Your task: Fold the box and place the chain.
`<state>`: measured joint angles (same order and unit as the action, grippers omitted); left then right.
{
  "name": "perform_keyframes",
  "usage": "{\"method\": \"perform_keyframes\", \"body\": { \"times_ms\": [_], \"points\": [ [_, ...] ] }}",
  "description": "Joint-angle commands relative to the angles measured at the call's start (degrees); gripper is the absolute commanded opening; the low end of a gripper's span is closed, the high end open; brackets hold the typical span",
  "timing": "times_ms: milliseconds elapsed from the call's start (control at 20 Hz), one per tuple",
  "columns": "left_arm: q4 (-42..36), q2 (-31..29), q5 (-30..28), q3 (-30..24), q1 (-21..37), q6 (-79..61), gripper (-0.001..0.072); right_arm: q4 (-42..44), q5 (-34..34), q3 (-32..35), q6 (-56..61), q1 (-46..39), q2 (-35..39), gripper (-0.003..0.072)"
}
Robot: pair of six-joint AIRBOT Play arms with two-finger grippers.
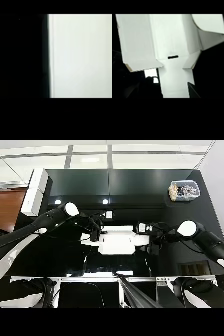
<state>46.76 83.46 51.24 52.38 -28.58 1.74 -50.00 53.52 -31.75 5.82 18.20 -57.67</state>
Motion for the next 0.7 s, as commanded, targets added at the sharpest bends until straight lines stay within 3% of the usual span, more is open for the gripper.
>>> {"method": "perform_keyframes", "body": {
  "times_ms": [0, 450, 650],
  "points": [
    [0.59, 0.11, -0.09, -0.02, -0.04, 0.00, 0.0025, -0.92, -0.39, 0.11, -1.62, 4.09, -2.82, 0.0713],
    [0.57, 0.11, -0.07, -0.02, -0.02, 0.02, 0.0025, 5.33, -7.72, 0.24, -1.60, 8.90, -6.43, 0.0713],
    [0.57, 0.11, 0.02, -0.02, -0.02, 0.02, 0.0025, 6.27, -7.85, 0.20, -1.62, 8.55, -5.64, 0.0713]
  ]
}}
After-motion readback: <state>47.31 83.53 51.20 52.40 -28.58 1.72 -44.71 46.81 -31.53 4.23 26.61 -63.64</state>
